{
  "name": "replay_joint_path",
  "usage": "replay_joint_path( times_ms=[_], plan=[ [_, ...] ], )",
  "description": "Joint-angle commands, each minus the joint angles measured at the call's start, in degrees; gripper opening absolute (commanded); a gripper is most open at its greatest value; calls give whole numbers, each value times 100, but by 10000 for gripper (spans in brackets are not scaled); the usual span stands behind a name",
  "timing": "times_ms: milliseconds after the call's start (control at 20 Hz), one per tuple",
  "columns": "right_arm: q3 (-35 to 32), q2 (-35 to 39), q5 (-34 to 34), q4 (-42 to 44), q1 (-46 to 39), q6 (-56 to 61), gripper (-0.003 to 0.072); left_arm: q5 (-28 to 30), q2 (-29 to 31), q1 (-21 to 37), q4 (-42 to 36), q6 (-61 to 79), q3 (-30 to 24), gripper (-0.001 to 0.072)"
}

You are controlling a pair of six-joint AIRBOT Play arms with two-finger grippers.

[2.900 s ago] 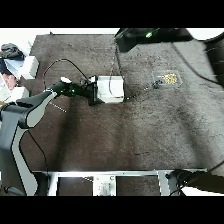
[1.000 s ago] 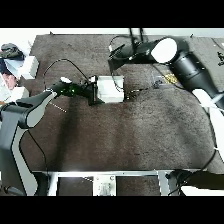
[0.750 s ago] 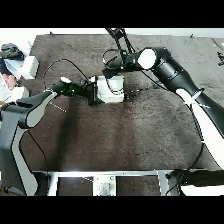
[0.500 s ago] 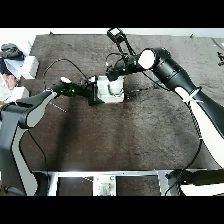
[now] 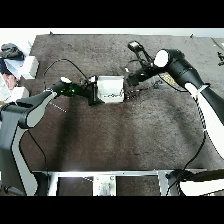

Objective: Fold the box and place the chain.

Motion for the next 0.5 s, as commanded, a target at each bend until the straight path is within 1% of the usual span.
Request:
replay_joint_path(
  times_ms=[0,150,200,250,400,450],
  plan=[
    [-278,-260,7,52,-533,-343,223,0,4,-2,0,2,0,418],
    [-227,-632,-7,398,-667,-1338,224,2,4,-2,0,2,0,419],
    [-210,-752,7,487,-669,-1720,243,0,4,-2,0,2,0,418],
    [-208,-828,4,553,-675,-2009,243,0,4,-2,2,2,0,418],
    [-208,-1051,20,697,-717,-2470,246,0,4,-2,2,2,0,418],
    [-205,-1117,24,697,-741,-2583,295,0,4,-2,0,2,0,418]
  ],
)
